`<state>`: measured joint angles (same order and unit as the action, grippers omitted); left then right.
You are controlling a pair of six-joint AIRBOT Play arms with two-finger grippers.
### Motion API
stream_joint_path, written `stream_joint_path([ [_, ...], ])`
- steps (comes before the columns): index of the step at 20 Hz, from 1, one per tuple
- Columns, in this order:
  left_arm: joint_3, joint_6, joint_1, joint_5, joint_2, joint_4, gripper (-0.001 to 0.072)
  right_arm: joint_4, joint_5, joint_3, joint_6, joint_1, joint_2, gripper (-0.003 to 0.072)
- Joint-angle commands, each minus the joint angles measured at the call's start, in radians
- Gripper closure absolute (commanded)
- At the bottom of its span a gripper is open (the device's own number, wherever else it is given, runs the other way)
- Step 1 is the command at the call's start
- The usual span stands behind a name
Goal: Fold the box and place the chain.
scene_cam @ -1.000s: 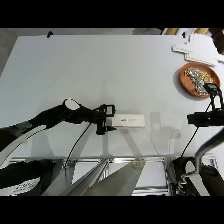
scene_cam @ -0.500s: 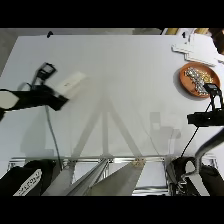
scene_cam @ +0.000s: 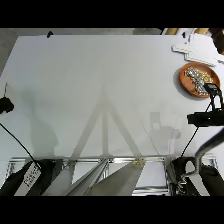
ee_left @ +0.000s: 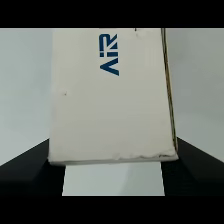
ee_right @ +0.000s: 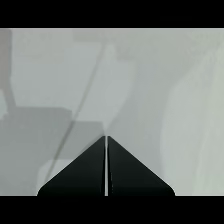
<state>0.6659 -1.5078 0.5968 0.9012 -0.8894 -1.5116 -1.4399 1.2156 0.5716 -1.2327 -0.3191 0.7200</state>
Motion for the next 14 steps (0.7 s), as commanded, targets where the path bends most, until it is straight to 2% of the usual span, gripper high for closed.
stream_joint_path([
  [1,0.0,-0.078,0.094,0.093,-0.098,-0.014,0.043,0.0,0.0,-0.001,0.0,-0.001,-0.001,0.067],
  [4,0.0,-0.092,0.094,0.163,-0.182,0.002,0.0212,0.0,0.0,-0.001,0.0,-0.001,-0.001,0.067],
  [6,0.0,-0.09,0.094,0.196,-0.203,0.031,0.0116,0.0,0.0,-0.001,0.0,-0.001,-0.001,0.067],
  [7,0.0,-0.09,0.094,0.207,-0.202,0.038,0.0033,0.0,0.0,-0.001,0.0,-0.001,-0.001,0.067],
  [10,0.0,-0.09,0.084,0.236,-0.158,0.037,0.0011,0.0,0.0,-0.001,0.0,-0.001,-0.001,0.067],
  [14,0.0,-0.089,-0.025,0.231,0.024,0.037,0.0013,0.0,0.0,-0.001,0.0,-0.001,-0.001,0.067],
])
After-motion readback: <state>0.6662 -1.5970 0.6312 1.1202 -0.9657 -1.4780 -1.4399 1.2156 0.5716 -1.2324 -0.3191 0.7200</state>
